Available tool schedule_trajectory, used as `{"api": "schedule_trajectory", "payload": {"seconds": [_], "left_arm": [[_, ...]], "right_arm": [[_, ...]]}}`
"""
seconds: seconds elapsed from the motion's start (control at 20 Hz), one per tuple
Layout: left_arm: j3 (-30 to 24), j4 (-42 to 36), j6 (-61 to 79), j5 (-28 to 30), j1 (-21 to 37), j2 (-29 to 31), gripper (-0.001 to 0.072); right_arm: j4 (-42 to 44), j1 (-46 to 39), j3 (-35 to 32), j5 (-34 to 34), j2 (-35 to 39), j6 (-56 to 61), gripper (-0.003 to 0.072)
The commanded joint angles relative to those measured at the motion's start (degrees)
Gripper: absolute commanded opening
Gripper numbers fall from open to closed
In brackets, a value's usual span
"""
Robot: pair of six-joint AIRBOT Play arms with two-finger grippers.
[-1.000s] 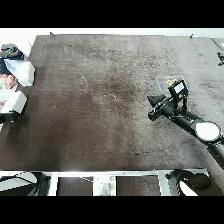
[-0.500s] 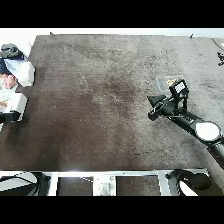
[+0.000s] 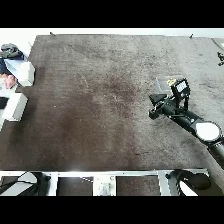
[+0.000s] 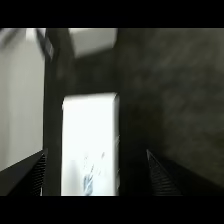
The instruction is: Fold the box and place the chain.
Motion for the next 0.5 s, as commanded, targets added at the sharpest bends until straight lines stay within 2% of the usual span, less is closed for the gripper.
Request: {"api": "schedule_trajectory", "payload": {"seconds": [0.0,0.05,0.1,0.15,0.25,0.35,0.45], "left_arm": [[3.1,-11.4,6.5,-9.2,-2.0,6.4,0.0550],[3.2,-14.1,6.5,-9.2,-3.4,7.7,0.0390],[3.3,-16.1,6.3,-9.1,-4.9,8.4,0.0184],[3.3,-17.2,6.5,-10.3,-7.0,8.8,0.0009],[3.2,-17.6,6.4,-7.6,-13.0,9.5,0.0003],[1.5,-19.9,8.3,4.7,-20.9,12.2,0.0003],[-3.0,-27.9,16.4,17.8,-29.0,16.6,0.0003]], "right_arm": [[0.0,0.0,0.0,-0.3,0.4,0.0,-0.0011],[0.0,0.0,0.0,-0.3,0.7,0.1,-0.0011],[0.0,0.0,0.0,-0.3,1.1,0.7,-0.0011],[0.0,0.0,0.0,-0.5,1.8,1.6,-0.0011],[0.0,0.0,0.0,-1.3,3.7,2.3,-0.0011],[0.0,0.0,-0.1,-3.1,6.3,4.3,-0.0012],[0.0,0.0,-0.8,-4.7,9.4,4.5,-0.0012]]}}
